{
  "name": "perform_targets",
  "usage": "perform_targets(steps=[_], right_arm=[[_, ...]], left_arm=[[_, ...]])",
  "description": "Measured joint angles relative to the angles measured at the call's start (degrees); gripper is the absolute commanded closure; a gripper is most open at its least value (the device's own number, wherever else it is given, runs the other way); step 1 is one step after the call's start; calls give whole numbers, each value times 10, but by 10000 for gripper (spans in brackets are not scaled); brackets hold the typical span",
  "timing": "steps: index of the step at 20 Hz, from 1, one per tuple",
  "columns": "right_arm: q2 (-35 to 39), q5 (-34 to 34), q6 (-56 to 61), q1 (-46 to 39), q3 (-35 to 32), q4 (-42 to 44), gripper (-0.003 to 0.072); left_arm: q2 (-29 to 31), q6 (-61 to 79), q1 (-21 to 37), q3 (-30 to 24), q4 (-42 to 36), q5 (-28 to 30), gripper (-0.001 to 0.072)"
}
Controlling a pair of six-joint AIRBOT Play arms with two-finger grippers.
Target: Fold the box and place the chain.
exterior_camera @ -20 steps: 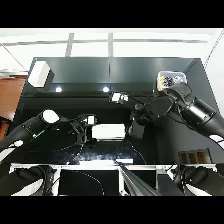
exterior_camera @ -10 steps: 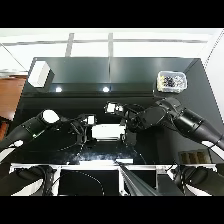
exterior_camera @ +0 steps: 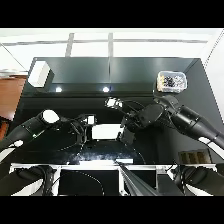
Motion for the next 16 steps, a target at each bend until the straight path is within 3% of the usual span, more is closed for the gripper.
perform_targets(steps=[6, 16], right_arm=[[-39, -28, 5, -24, 38, 2, -21], [-54, -55, -12, -28, 46, -39, -24]], left_arm=[[0, 0, 0, 0, 0, 0, 223], [0, 0, 0, 0, 0, 0, 223]])
